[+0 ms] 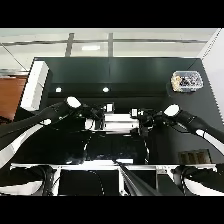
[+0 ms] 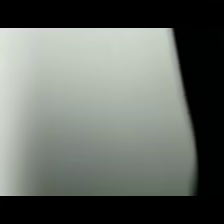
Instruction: Fold the box and place the chain.
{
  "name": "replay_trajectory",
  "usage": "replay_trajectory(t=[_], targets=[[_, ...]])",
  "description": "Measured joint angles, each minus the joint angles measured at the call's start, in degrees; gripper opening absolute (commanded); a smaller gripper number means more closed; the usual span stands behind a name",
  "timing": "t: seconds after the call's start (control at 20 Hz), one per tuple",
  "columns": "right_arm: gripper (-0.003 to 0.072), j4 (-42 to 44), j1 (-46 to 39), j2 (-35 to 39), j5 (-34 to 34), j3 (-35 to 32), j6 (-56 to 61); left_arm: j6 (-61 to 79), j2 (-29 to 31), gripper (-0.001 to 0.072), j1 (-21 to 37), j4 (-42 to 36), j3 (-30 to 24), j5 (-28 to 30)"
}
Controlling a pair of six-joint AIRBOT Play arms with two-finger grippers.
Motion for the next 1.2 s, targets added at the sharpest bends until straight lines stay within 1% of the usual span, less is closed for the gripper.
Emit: replay_trajectory(t=[0.05,0.1,0.2,0.25,0.35,0.5,0.55,0.6,0.65,0.7,0.75,0.85,0.9,0.95,1.05,1.15,1.2], targets=[[0.0469,0.0,0.0,0.0,0.0,0.0,0.0,0.1,0.0,0.0213,0.0,0.0,0.0,-0.1],[0.0469,0.0,0.0,0.0,0.0,0.0,0.0,0.2,0.1,0.0321,0.0,0.2,0.0,-0.5],[0.0469,-0.1,0.0,0.0,-0.1,0.0,0.0,-0.7,0.8,0.0475,0.3,0.3,0.1,-0.4],[0.0469,-0.1,0.0,0.0,-0.1,0.0,0.0,-1.6,1.5,0.0510,0.6,0.8,0.2,-0.4],[0.0469,-0.2,0.0,0.0,-0.1,0.0,0.1,-4.4,3.9,0.0518,1.5,2.9,0.3,-0.8],[0.0469,-0.2,0.0,0.0,-0.2,0.0,0.1,-12.3,9.7,0.0510,3.7,9.8,0.4,-3.4],[0.0469,-0.2,0.0,0.0,-0.2,0.0,0.1,-16.3,11.9,0.0473,4.7,12.7,0.4,-5.2],[0.0469,-0.2,0.0,0.0,-0.2,0.0,0.1,-20.1,13.8,0.0334,5.7,15.0,0.4,-7.1],[0.0469,-0.2,0.0,0.0,-0.2,0.0,0.1,-24.5,15.6,0.0061,6.7,17.0,0.4,-9.9],[0.0469,-0.2,0.0,0.0,-0.2,0.0,0.1,-28.1,16.9,0.0025,7.5,18.4,0.4,-12.7],[0.0469,-0.2,0.0,0.0,-0.2,0.0,0.1,-31.1,17.9,0.0026,8.2,19.3,0.4,-15.8],[0.0468,-0.3,0.0,0.0,-0.2,0.0,0.1,-36.5,18.8,0.0025,8.3,18.7,-0.6,-23.0],[0.0468,-0.3,0.0,0.0,-0.2,0.0,0.1,-38.9,19.0,0.0025,7.8,17.1,-1.7,-25.3],[0.0468,-0.3,0.0,0.0,-0.2,0.0,0.1,-40.5,19.1,0.0025,6.8,14.7,-2.9,-26.2],[0.0468,-0.3,0.0,0.0,-0.2,0.0,0.1,-42.2,19.1,0.0026,4.4,8.9,-5.3,-24.7],[0.0468,-0.3,0.0,0.0,-0.2,0.0,0.1,-41.7,19.2,0.0028,2.4,2.2,-6.7,-17.0],[0.0468,-0.3,0.0,0.0,-0.2,0.0,0.1,-40.9,19.1,0.0028,1.9,-1.1,-7.1,-12.2]])
